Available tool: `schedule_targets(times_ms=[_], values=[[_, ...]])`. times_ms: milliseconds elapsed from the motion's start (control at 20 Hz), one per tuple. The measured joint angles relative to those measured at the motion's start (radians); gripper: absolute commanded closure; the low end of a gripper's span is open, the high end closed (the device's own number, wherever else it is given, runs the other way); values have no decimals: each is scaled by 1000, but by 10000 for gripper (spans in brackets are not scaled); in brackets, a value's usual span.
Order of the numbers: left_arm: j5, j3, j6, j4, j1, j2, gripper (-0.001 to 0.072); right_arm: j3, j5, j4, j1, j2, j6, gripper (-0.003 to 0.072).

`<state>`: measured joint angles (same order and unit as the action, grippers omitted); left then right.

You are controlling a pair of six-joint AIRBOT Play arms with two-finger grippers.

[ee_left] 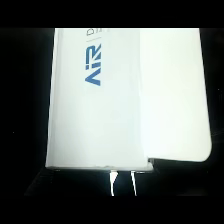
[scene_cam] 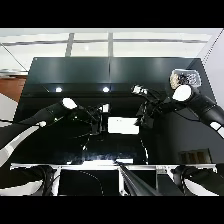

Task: Fold the box and place the chain.

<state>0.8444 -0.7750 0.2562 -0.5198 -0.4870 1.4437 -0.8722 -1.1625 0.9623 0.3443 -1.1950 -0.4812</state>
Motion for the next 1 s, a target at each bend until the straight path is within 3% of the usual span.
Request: schedule_targets(times_ms=[100,150,200,500,800,850,900,1000], values=[[0,0,0,0,0,0,230,9,3,-3,14,0,10,141],[0,0,1,0,0,0,230,12,9,-5,19,0,13,15],[0,0,1,0,0,0,229,13,12,-6,23,1,15,-26],[1,0,2,0,0,0,230,14,16,-2,35,32,21,-26],[1,0,2,0,0,0,230,14,33,16,85,43,-2,-16],[1,0,2,0,0,0,230,14,41,31,93,44,-11,25],[1,0,2,0,0,0,230,14,49,43,101,44,-15,124],[1,0,2,0,0,0,230,14,58,64,113,45,-26,153]])
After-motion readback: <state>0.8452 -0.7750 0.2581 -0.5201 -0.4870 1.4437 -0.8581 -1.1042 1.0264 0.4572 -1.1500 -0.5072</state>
